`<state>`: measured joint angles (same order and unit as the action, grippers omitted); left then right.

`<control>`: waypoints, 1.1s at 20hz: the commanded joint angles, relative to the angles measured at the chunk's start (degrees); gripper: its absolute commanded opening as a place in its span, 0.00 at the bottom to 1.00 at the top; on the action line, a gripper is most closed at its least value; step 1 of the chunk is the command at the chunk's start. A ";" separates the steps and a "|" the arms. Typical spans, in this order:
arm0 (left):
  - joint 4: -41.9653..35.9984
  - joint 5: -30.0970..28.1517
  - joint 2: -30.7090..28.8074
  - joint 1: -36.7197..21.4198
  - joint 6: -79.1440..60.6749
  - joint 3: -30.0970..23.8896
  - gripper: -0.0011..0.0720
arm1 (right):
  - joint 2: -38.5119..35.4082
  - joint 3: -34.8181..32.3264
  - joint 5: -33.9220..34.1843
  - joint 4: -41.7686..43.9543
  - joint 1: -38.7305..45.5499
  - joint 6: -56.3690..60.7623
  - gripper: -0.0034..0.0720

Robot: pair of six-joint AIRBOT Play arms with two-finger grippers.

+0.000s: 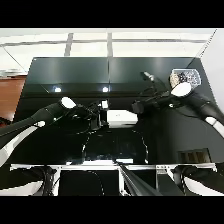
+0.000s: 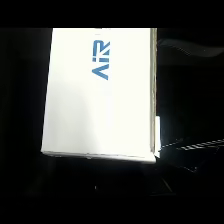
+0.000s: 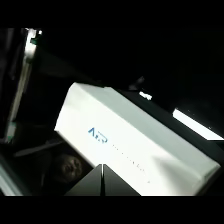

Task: Fold the box and place the chain.

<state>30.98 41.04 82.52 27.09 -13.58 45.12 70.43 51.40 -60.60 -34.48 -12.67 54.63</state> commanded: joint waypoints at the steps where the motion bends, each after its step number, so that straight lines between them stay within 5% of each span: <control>1: -0.07 -0.13 -0.66 -0.02 0.59 0.92 0.96 | -6.97 2.32 -6.12 -0.24 8.90 -0.17 0.06; 4: 6.10 0.90 -2.82 -0.11 9.81 2.03 0.99 | -11.37 2.32 -9.14 -0.24 18.08 -0.17 0.06; 7: 14.56 8.37 -6.64 -0.11 15.82 3.34 0.99 | -12.31 2.29 -12.72 -0.22 24.41 -0.17 0.06; 11: 14.14 10.56 -11.17 1.55 25.79 7.45 0.99 | -12.31 2.23 -13.51 -3.76 26.58 -0.20 0.06; 17: 15.80 7.56 3.63 9.31 32.04 22.29 0.99 | -12.31 2.21 -12.00 -4.92 26.47 0.44 0.06; 22: 16.11 8.09 8.79 9.33 38.21 24.33 0.99 | -12.31 2.21 -12.57 -5.11 26.47 0.42 0.06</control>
<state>46.59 48.69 88.36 35.88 20.75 67.68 58.15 53.56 -73.01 -39.40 13.74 54.92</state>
